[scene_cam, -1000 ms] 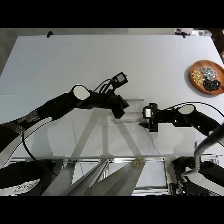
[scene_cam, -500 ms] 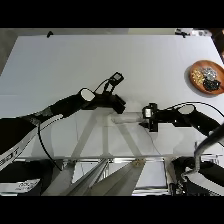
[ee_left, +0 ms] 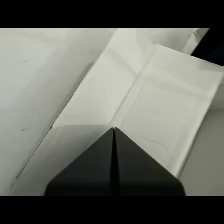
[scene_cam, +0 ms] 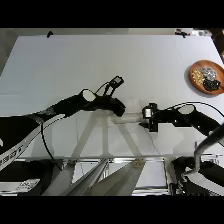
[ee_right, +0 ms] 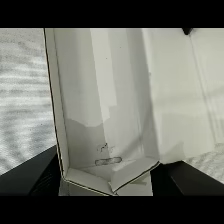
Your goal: Fold the box and place the chain.
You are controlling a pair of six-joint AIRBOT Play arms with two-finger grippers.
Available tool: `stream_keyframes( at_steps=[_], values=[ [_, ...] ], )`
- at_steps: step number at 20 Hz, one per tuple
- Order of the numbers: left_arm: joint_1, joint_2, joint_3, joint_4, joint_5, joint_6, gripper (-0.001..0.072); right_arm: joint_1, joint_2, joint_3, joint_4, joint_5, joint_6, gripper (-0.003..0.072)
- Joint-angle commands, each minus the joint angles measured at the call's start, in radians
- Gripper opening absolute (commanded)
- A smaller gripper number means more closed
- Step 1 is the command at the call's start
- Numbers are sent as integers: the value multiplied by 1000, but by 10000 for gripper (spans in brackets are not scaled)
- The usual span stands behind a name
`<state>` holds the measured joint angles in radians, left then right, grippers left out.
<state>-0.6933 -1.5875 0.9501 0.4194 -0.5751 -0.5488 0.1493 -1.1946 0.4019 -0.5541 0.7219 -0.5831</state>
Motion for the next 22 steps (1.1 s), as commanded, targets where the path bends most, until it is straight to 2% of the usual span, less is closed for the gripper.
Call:
stream_keyframes(
  at_steps=[1, 2, 4, 6, 8, 9, 10, 11, 13, 14, 17, 18, 21, 22],
  values=[
    [10, 59, 0, 1, -7, 46, 9, 0, 0, 0, 1, -1, 2, 461],
    [19, 91, 0, 4, -10, 57, 12, 0, 0, 0, 1, -1, 2, 461],
    [47, 160, 0, 32, -51, 59, 93, 0, 0, 0, 1, -1, 2, 461],
    [79, 218, 0, 85, -131, 58, 164, 0, 0, 0, 1, -1, 2, 461],
    [113, 262, 0, 157, -246, 58, 172, 0, 0, 0, 1, -1, 2, 461],
    [129, 277, 0, 205, -320, 50, 285, 0, 0, 0, 1, -1, 2, 461],
    [146, 285, 0, 278, -404, 29, 492, 0, 0, 0, 1, -1, 2, 461],
    [164, 286, 0, 364, -469, -24, 570, 0, 0, 0, 1, -1, 2, 461],
    [191, 284, -1, 547, -572, -120, 570, 0, 0, 0, 1, -1, 2, 461],
    [195, 282, -1, 587, -605, -128, 566, 0, 0, 0, 1, -1, 2, 461],
    [176, 273, -4, 594, -679, 34, 545, 0, 0, 0, 1, -1, 2, 461],
    [165, 273, -9, 603, -669, 104, 545, 0, 0, 0, 1, -1, 2, 461],
    [138, 272, -34, 622, -556, 166, 544, 0, 0, 0, 1, -1, 2, 461],
    [133, 266, -39, 622, -542, 168, 502, 0, 0, 0, 1, -1, 2, 461]
  ],
)
